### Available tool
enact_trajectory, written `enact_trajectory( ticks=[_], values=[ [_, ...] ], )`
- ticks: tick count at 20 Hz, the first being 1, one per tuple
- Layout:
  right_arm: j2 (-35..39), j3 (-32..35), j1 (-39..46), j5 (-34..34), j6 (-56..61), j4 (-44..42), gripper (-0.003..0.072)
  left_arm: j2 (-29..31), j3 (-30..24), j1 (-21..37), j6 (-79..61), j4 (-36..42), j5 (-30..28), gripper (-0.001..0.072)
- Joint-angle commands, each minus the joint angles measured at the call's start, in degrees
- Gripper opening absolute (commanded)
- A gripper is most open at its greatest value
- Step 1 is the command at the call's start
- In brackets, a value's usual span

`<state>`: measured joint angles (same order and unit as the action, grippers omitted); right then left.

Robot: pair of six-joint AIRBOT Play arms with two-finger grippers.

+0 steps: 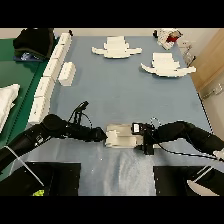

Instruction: Fold the box.

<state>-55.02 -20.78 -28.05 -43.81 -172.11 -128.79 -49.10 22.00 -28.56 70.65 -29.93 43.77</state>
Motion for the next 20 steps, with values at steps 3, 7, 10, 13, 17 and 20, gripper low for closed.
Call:
enact_trajectory(
  ticks=[3, 7, 10, 13, 17, 20],
  values=[
    [0.00, 0.02, 0.00, 0.02, 0.00, 0.00, 0.0536, -0.61, 2.23, -5.03, 9.70, -7.32, -3.37, 0.0400],
    [0.00, 0.02, 0.00, 0.00, 0.00, 0.00, 0.0537, -1.90, 4.90, -11.61, 23.50, -16.63, -6.38, 0.0400],
    [0.00, 0.02, 0.00, 0.02, 0.00, 0.00, 0.0536, -5.05, 8.28, -17.44, 37.20, -26.36, -7.15, 0.0400],
    [0.00, 0.02, 0.00, 0.02, 0.00, 0.00, 0.0536, -9.01, 12.41, -22.84, 49.68, -35.63, -6.54, 0.0400],
    [0.00, 0.02, -0.02, 0.00, 0.00, 0.00, 0.0536, -13.75, 18.36, -26.95, 62.84, -46.45, 0.46, 0.0399],
    [0.00, 0.02, 0.00, 0.02, 0.00, 0.00, 0.0537, -16.20, 22.47, -28.92, 67.84, -51.19, 5.73, 0.0400]
  ],
)
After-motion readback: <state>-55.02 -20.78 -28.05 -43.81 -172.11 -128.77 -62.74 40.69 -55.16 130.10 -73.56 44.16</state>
